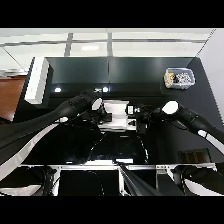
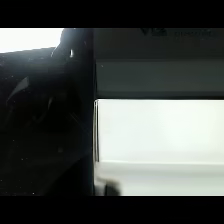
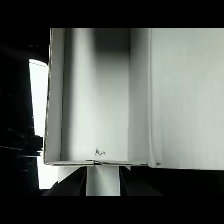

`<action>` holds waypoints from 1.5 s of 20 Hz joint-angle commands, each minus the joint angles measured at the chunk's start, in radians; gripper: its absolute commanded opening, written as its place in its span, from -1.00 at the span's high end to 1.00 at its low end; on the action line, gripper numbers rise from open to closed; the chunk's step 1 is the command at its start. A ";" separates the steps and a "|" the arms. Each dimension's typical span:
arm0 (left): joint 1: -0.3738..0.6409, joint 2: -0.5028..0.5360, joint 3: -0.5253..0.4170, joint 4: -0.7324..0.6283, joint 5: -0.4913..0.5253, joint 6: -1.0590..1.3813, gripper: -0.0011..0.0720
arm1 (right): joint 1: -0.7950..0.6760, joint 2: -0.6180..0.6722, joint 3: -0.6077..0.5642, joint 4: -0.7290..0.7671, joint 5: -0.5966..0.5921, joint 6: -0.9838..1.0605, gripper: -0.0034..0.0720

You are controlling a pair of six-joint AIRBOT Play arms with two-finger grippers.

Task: Fold the box and place the chain.

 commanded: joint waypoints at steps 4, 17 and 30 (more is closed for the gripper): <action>0.001 0.000 0.000 -0.001 0.001 0.002 0.91 | 0.022 -0.054 0.000 0.117 -0.007 -0.004 0.31; 0.001 0.000 0.000 -0.001 0.004 0.002 0.91 | 0.022 -0.099 0.000 0.242 -0.027 -0.004 0.32; 0.001 0.000 0.000 -0.001 0.010 0.002 0.91 | 0.001 -0.078 0.002 0.143 0.029 0.262 0.88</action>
